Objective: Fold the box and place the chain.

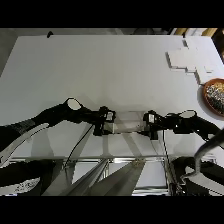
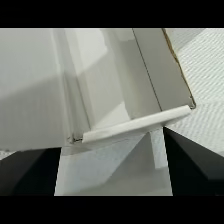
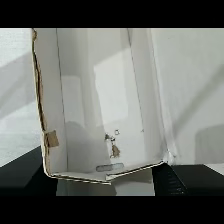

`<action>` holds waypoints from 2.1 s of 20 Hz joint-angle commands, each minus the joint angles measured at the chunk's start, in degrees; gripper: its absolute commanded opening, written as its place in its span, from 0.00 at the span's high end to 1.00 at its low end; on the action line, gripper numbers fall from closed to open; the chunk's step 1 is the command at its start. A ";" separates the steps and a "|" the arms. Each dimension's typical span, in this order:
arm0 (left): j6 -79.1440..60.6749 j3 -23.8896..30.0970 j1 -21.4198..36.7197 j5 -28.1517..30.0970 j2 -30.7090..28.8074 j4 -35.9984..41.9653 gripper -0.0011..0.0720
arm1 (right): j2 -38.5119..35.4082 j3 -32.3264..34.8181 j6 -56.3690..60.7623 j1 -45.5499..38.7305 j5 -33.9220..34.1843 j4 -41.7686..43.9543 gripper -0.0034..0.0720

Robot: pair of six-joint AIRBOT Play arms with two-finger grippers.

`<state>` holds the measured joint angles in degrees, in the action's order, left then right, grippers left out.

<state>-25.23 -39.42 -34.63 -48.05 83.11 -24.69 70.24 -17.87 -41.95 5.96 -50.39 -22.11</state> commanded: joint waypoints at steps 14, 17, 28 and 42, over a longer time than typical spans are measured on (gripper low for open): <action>5.75 4.72 -3.39 7.65 -1.51 7.54 0.02 | 0.00 0.02 0.04 0.04 0.02 0.04 0.23; 5.75 4.72 -4.28 9.77 -1.51 7.54 0.02 | 0.00 0.02 0.04 0.04 0.02 0.04 0.23; 2.32 4.72 -5.60 11.82 -1.51 7.50 0.34 | 0.00 0.02 0.04 0.04 0.02 0.04 0.23; 1.07 4.72 -6.54 11.80 -1.51 7.48 0.45 | 0.00 0.02 0.04 0.04 0.02 0.04 0.23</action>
<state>-24.18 -34.74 -41.12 -35.86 81.56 -17.12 70.24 -17.87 -41.93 5.93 -50.41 -22.13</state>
